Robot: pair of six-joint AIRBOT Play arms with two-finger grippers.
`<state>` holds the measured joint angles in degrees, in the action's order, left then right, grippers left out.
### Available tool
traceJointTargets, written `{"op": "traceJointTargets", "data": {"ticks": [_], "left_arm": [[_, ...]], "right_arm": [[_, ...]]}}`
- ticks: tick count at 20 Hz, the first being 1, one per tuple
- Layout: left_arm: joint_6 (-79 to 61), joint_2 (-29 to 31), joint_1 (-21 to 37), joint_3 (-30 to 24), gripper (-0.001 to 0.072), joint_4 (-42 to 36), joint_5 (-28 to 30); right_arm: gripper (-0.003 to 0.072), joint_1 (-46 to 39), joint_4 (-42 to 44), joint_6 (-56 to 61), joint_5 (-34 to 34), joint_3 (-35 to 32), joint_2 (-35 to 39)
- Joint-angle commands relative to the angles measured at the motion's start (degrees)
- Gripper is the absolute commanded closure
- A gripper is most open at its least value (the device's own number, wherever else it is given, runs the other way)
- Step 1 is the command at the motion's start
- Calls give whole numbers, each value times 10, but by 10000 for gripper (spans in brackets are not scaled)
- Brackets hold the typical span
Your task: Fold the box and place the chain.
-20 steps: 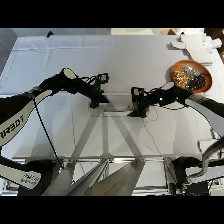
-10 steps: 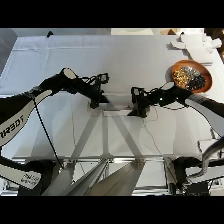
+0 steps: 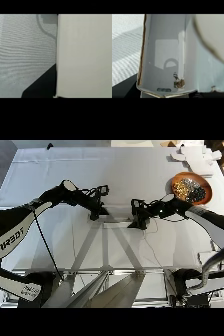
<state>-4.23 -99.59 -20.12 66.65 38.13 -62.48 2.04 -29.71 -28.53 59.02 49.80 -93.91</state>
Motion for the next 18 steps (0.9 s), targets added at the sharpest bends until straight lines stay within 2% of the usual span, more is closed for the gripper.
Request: {"op": "traceJointTargets", "data": {"ticks": [1, 10, 11, 12, 13, 14, 15, 18], "left_arm": [[0, 0, 0, 0, 695, -3, 1], [0, 0, 0, 0, 692, -3, -3], [0, 0, 2, 0, 665, -3, -5], [0, 1, 2, 0, 598, -3, -3], [0, 2, 3, 0, 493, -3, -3], [0, 4, 5, 0, 346, -4, -3], [0, 7, 10, 0, 258, -6, -3], [9, 24, 37, 0, 256, -3, -15]], "right_arm": [[289, 0, 0, 0, 1, 0, 0], [289, 0, 0, 0, 1, 0, 0], [289, 0, 0, 0, 1, 0, 0], [289, 0, 0, 0, 1, 0, 0], [289, 0, 0, 0, 1, 0, 0], [289, 0, 0, 0, 1, 0, 0], [289, 0, 0, 0, 1, 0, 0], [289, 0, 0, 0, 1, 0, 0]]}}
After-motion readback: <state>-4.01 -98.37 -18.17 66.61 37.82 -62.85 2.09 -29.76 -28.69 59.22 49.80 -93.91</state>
